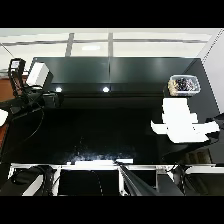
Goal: Fold the box and place the chain.
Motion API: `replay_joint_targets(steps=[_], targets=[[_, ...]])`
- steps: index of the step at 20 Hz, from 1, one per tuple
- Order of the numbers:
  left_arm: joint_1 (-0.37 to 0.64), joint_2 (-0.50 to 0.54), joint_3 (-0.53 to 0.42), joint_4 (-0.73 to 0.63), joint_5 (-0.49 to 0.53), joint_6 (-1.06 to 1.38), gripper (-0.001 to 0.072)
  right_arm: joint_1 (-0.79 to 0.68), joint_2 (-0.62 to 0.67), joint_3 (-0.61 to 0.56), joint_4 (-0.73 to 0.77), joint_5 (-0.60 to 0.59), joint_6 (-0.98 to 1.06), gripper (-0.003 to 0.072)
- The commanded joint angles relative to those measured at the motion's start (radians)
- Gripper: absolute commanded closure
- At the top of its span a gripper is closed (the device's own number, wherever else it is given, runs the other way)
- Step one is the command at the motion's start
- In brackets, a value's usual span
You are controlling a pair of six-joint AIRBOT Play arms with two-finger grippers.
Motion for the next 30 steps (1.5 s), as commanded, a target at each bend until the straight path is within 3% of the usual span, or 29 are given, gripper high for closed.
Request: replay_joint_targets(steps=[1,7,8,9,10,11,12,18,24,27,30], targets=[[-0.001,0.000,0.000,-0.017,-0.002,0.000,0.0000,-0.006,-0.086,0.034,0.034,0.170,-0.019,0.0150],[-0.001,0.000,0.000,-0.016,-0.002,0.000,0.0000,0.017,-0.085,0.034,0.003,0.169,0.002,0.0152],[-0.001,0.000,0.000,-0.016,-0.002,0.000,0.0000,0.027,-0.085,0.034,0.002,0.166,0.003,0.0223],[-0.001,0.000,0.000,-0.016,-0.002,0.000,0.0000,0.038,-0.085,0.034,-0.001,0.167,0.003,0.0403],[-0.001,0.000,0.000,-0.016,-0.002,0.000,0.0000,0.046,-0.085,0.034,-0.001,0.168,0.001,0.0468],[-0.001,0.000,0.000,-0.016,-0.002,0.000,0.0000,0.054,-0.085,0.034,-0.001,0.174,-0.006,0.0611],[-0.001,0.000,0.000,-0.016,-0.002,0.000,0.0000,0.060,-0.085,0.034,0.000,0.188,-0.014,0.0667],[-0.001,0.000,0.000,-0.034,-0.006,0.000,0.0004,0.126,-0.010,-0.035,0.012,0.194,-0.039,0.0666],[-0.001,-0.003,0.000,-0.066,0.003,0.000,0.0016,0.269,0.152,-0.207,0.183,0.128,-0.022,0.0666],[-0.001,-0.020,-0.002,-0.135,-0.003,0.000,0.0015,0.390,0.269,-0.298,0.330,0.071,-0.017,0.0666],[-0.023,-0.082,-0.025,-0.277,-0.015,0.005,0.0015,0.576,0.437,-0.422,0.435,-0.089,0.016,0.0666]])
